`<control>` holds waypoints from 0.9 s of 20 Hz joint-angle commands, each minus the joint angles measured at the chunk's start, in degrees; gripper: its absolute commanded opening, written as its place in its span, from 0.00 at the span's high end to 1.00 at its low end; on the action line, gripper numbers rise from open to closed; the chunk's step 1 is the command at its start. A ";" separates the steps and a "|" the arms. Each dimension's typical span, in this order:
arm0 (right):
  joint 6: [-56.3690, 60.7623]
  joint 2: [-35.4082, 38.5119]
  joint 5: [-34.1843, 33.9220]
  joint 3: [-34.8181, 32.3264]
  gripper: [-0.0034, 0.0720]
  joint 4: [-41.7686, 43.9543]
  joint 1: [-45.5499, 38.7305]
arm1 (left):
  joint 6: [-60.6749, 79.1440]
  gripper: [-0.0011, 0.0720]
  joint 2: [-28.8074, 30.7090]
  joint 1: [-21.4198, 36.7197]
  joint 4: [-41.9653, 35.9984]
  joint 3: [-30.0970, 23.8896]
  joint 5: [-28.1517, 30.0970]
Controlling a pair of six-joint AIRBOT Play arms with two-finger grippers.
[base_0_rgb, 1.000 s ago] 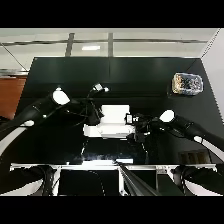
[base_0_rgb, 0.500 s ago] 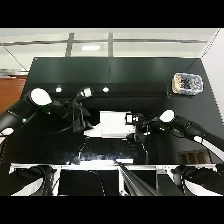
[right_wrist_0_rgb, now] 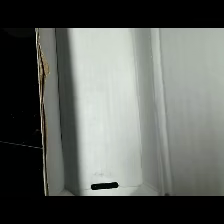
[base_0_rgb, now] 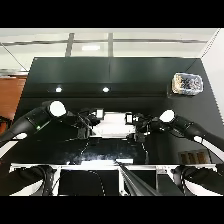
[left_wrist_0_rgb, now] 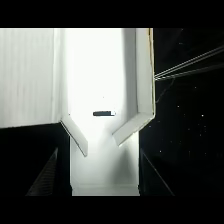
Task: Fold the box and place the chain.
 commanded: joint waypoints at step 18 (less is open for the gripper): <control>0.02 -0.04 -0.02 -0.02 0.79 0.00 0.02 | -2.36 0.69 -5.11 -5.90 -13.40 -0.46 7.37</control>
